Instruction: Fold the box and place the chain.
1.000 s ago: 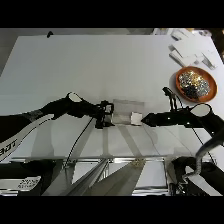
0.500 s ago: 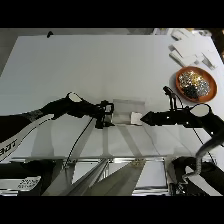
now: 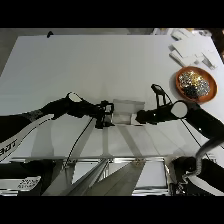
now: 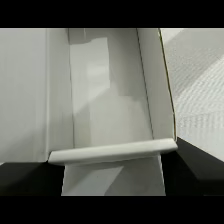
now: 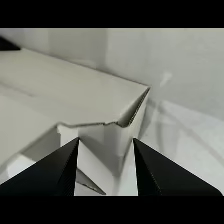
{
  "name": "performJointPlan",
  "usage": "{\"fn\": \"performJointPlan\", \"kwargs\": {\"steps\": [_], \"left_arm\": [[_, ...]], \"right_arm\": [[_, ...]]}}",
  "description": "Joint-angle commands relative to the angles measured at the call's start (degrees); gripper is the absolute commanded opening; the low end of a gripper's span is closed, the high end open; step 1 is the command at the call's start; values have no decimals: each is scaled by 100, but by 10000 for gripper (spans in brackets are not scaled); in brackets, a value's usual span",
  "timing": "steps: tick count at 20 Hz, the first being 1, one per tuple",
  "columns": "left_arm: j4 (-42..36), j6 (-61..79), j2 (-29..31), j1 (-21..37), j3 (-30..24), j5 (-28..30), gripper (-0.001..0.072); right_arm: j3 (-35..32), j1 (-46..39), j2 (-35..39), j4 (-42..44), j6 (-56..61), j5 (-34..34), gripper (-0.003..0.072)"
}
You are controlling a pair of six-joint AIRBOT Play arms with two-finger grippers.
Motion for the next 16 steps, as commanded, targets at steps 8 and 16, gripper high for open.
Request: {"fn": "performJointPlan", "kwargs": {"steps": [8,16], "left_arm": [[2,2,0,-2,4,2,195],[2,2,0,-2,4,2,195]], "right_arm": [[1154,1449,-1298,-2483,3508,719,380],[1152,1449,-1467,-2520,3646,741,146]]}}
